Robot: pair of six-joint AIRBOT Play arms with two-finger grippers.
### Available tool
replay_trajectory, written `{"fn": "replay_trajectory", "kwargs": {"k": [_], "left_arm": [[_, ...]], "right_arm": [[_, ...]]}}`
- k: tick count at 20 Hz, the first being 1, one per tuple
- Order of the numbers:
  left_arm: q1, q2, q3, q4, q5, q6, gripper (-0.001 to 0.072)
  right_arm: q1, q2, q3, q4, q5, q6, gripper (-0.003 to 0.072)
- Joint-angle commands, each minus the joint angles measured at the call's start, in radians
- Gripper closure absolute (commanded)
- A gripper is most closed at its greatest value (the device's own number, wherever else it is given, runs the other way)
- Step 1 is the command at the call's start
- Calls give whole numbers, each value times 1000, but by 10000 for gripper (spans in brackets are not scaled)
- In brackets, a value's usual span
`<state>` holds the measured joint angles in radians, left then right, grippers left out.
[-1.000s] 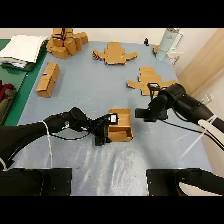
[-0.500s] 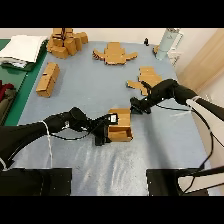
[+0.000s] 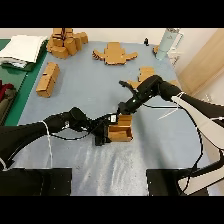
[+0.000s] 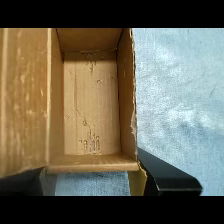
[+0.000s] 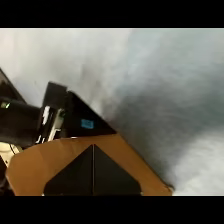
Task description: Fold the box.
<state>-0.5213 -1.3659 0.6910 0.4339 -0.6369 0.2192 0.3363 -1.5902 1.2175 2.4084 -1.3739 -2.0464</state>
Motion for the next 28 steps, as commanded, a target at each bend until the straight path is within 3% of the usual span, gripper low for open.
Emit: {"fn": "replay_trajectory", "kwargs": {"k": [1,6,13,22,25,28], "left_arm": [[-1,0,1,0,0,0,219],[-1,0,1,0,0,0,219],[-1,1,1,0,0,0,219],[-1,0,1,0,0,1,219],[-1,0,1,0,0,0,219],[-1,0,1,0,0,0,219]], "right_arm": [[81,47,-14,-76,-7,-41,681],[113,150,-95,-116,65,-50,681],[112,333,-323,-157,265,-101,681],[113,414,-347,-198,268,-103,681],[115,455,-404,-207,283,-134,681],[138,558,-508,-249,375,-138,682]]}}
